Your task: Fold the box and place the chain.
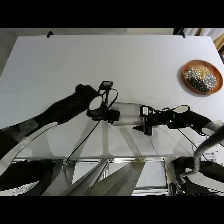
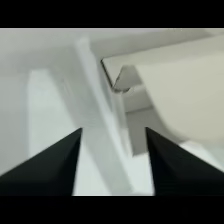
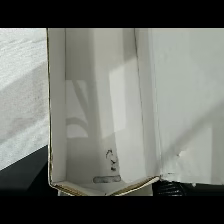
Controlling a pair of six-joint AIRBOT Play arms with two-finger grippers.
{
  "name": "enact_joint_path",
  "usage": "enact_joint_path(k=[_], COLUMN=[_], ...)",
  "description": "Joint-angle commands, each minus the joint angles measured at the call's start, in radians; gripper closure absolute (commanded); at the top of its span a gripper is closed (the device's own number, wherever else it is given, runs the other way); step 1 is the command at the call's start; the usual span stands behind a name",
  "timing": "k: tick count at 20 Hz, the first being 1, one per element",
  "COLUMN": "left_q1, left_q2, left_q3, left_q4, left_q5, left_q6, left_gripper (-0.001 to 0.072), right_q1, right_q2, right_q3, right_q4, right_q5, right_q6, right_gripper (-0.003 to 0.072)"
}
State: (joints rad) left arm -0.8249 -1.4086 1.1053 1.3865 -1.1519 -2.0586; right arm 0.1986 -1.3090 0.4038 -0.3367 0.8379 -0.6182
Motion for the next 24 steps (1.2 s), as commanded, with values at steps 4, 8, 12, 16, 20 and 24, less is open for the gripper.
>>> enact_joint_path(k=[4,8,12,16,20,24], left_q1=[0.188,0.332,0.381,0.330,0.294,0.293], left_q2=[0.187,0.230,0.142,0.006,-0.009,-0.010], left_q3=[-0.017,-0.189,-0.374,-0.381,-0.381,-0.381], left_q4=[-0.015,-0.255,-0.436,-0.505,-0.704,-0.822], left_q5=[-0.198,-0.055,0.182,0.327,0.356,0.355], left_q6=[0.764,1.453,1.827,1.967,2.298,2.480], left_gripper=[0.0008,0.0009,0.0009,0.0008,0.0008,0.0008], right_q1=[0.000,0.000,0.000,0.000,0.000,0.000], right_q2=[0.000,0.000,0.000,0.000,0.000,0.000], right_q3=[0.000,0.000,0.000,0.000,0.000,0.000], right_q4=[0.000,0.000,0.000,0.000,0.000,0.000], right_q5=[0.000,0.000,0.000,0.000,0.000,0.000], right_q6=[0.000,0.000,0.000,0.000,0.000,0.000], right_gripper=[0.0274,0.0274,0.0274,0.0274,0.0274,0.0274])
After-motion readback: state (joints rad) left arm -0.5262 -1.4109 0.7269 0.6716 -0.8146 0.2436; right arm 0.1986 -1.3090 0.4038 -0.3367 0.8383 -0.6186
